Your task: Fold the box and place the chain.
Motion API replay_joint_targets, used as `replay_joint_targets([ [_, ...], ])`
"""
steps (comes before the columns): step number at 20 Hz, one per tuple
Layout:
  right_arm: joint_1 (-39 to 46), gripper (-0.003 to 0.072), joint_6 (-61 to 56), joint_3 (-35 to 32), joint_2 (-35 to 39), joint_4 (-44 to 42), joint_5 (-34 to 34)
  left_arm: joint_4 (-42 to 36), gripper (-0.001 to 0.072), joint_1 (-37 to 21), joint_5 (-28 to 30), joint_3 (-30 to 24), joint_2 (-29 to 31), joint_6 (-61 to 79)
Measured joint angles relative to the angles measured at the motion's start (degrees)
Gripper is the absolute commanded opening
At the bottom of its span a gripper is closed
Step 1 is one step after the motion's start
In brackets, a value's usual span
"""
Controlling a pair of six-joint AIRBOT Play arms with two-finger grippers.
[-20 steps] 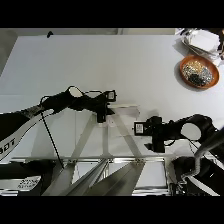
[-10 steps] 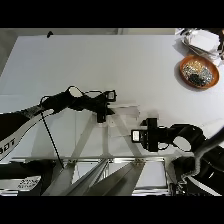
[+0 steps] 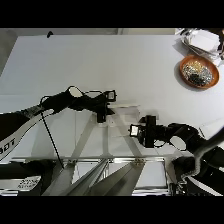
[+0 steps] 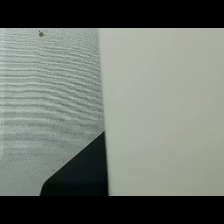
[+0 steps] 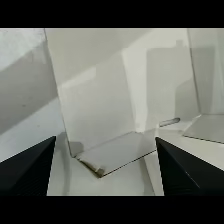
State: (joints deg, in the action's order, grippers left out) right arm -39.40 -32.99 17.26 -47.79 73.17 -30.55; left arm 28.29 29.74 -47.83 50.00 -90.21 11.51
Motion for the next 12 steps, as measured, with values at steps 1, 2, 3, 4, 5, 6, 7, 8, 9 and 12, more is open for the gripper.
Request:
replay_joint_targets([
  [1,0.17,0.0678,0.0,0.24,-0.26,-0.04,0.26,0.0,0.0029,0.0,0.0,0.0,0.0,0.0],
  [2,0.61,0.0678,-0.02,0.5,-0.44,-0.28,0.55,0.0,0.0029,0.0,0.0,0.0,0.0,0.0],
  [3,1.25,0.0678,-0.04,0.72,-0.59,-0.55,0.66,0.02,0.0029,0.0,0.02,0.0,0.0,0.0],
  [4,1.88,0.0678,-0.11,0.96,-0.68,-0.96,0.55,0.0,0.0029,0.0,0.02,0.0,0.0,-0.04],
  [5,2.45,0.0678,-0.15,1.25,-0.72,-1.44,0.37,0.0,0.0029,0.0,0.02,0.0,0.0,-0.07],
  [6,2.95,0.0678,-0.15,1.57,-0.79,-1.84,0.13,0.0,0.0029,0.0,0.02,0.0,0.0,-0.07],
  [7,3.26,0.0678,-0.13,1.86,-0.83,-2.19,0.0,0.0,0.0029,0.0,0.02,0.0,0.0,-0.07],
  [8,3.54,0.0677,-0.13,2.05,-0.85,-2.49,-0.04,0.02,0.0029,0.0,0.02,0.0,0.0,-0.07],
  [9,3.72,0.0677,-0.13,2.25,-0.87,-2.71,-0.07,0.0,0.0029,0.0,0.02,0.0,0.0,-0.04],
  [12,4.0,0.0676,0.02,2.62,-0.9,-3.26,-0.04,0.0,0.0029,0.0,0.02,0.0,0.0,0.0],
])
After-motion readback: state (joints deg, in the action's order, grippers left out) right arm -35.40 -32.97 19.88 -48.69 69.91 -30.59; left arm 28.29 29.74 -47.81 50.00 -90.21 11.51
